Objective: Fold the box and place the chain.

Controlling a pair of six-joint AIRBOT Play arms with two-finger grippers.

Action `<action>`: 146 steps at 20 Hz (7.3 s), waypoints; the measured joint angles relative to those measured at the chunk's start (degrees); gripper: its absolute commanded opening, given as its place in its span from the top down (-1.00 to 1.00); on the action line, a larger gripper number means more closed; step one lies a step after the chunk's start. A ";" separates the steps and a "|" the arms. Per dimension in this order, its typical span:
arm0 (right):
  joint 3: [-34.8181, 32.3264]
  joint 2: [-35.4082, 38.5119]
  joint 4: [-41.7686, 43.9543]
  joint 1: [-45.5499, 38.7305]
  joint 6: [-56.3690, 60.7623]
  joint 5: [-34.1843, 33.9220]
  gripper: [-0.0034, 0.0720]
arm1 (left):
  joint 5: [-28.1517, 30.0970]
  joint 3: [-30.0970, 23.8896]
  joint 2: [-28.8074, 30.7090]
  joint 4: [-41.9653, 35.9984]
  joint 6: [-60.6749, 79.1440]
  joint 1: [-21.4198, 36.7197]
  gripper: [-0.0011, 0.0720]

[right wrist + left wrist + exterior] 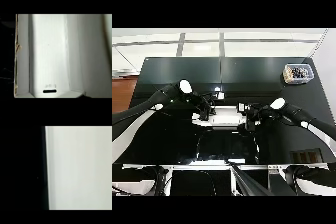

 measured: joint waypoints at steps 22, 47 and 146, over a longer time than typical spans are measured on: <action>0.37 -0.48 -3.85 0.37 4.50 -1.51 -0.96 | 0.00 0.00 0.00 0.04 -0.20 -0.02 0.90; 0.37 -0.48 -4.83 0.92 4.94 -1.86 0.75 | -25.24 -3.82 9.92 -9.31 -45.51 15.96 0.90; 0.39 -0.48 -4.79 0.92 4.98 -1.95 0.75 | -11.41 -14.43 2.91 -26.14 -50.90 21.22 -0.62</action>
